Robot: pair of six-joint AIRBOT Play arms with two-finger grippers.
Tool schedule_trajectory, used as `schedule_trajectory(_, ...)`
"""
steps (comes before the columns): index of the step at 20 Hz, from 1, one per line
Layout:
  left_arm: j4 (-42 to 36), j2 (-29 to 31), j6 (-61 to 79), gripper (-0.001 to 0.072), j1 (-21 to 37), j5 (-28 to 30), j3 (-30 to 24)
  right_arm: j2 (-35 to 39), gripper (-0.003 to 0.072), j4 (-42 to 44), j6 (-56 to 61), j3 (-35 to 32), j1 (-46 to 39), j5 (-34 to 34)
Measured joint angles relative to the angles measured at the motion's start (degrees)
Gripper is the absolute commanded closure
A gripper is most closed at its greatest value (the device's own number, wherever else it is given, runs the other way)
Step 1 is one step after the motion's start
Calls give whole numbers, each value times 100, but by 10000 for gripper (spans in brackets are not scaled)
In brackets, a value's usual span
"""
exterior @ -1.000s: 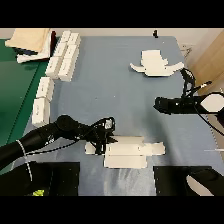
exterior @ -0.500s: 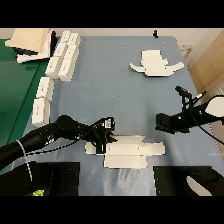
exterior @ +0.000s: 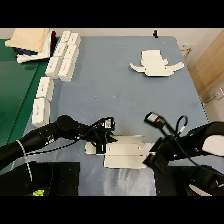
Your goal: Fold the box.
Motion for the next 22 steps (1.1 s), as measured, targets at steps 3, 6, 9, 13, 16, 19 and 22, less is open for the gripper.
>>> schedule_trajectory(3, 2, 0, 0, 692, 0, 0, 0, -326, -3, -162, -1060, -358, 835, -748)
schedule_trajectory(6, 0, 0, -2, 691, 0, 0, 0, -824, -1, -291, -1530, -540, 1504, -1237)
schedule_trajectory(9, 2, 0, -2, 692, 0, 0, 0, -1154, 0, -654, -1447, -608, 2024, -1563)
schedule_trajectory(13, 2, 0, -2, 691, 0, 0, 0, -1180, 18, -1322, -686, -643, 2894, -1676)
schedule_trajectory(16, 2, 0, -2, 692, 0, 0, 0, -1049, 18, -2391, 286, -750, 3722, -1725)
schedule_trajectory(19, 0, 0, -2, 691, 0, -2, 0, -1034, 19, -3495, 1047, -1001, 4183, -1849)
schedule_trajectory(22, 2, 0, -2, 692, 0, -2, 0, -1043, 19, -4144, 1569, -1134, 4358, -1945)
